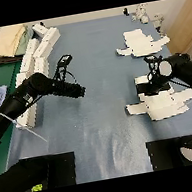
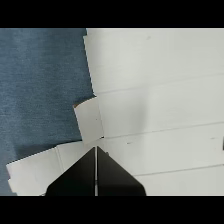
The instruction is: Fold the box.
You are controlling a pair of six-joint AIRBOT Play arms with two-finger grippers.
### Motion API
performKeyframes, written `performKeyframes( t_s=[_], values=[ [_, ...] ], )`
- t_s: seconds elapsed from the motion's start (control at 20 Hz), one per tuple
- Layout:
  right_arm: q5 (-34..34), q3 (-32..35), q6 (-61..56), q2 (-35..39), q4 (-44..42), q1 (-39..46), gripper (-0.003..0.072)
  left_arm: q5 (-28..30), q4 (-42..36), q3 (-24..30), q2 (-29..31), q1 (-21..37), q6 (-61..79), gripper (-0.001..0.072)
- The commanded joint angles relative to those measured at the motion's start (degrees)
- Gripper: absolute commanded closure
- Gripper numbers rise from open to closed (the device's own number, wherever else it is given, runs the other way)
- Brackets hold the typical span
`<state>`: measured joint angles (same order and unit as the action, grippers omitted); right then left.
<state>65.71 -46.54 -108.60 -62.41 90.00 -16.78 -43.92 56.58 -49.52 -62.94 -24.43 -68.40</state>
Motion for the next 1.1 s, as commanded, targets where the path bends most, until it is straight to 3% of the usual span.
performKeyframes(
  t_s=[0.0,0.55,0.75,0.9,1.0,1.05],
  values=[
    [0.02,-0.04,0.00,-0.02,-0.02,0.02,0.0668,0.00,0.02,0.00,0.04,-0.02,0.00,0.0697],
    [-0.26,-0.04,0.00,-0.02,-0.26,0.02,0.0668,0.00,0.02,0.00,0.04,-0.02,0.00,0.0696],
    [-10.34,-0.02,-0.04,-0.42,-1.07,0.02,0.0668,0.04,0.00,0.00,0.04,-0.04,0.00,0.0697],
    [-11.63,-0.04,-0.04,-0.48,-8.35,0.04,0.0668,2.38,-0.09,0.00,0.02,-0.17,-0.04,0.0697],
    [-10.64,-1.09,-2.29,-0.48,-5.62,0.81,0.0666,2.60,-0.61,0.00,0.02,-0.31,-0.04,0.0696],
    [-8.02,-2.82,-4.87,-0.50,-1.84,3.08,0.0592,2.40,-1.07,0.00,0.02,-0.31,-0.07,0.0695]
  ],
)
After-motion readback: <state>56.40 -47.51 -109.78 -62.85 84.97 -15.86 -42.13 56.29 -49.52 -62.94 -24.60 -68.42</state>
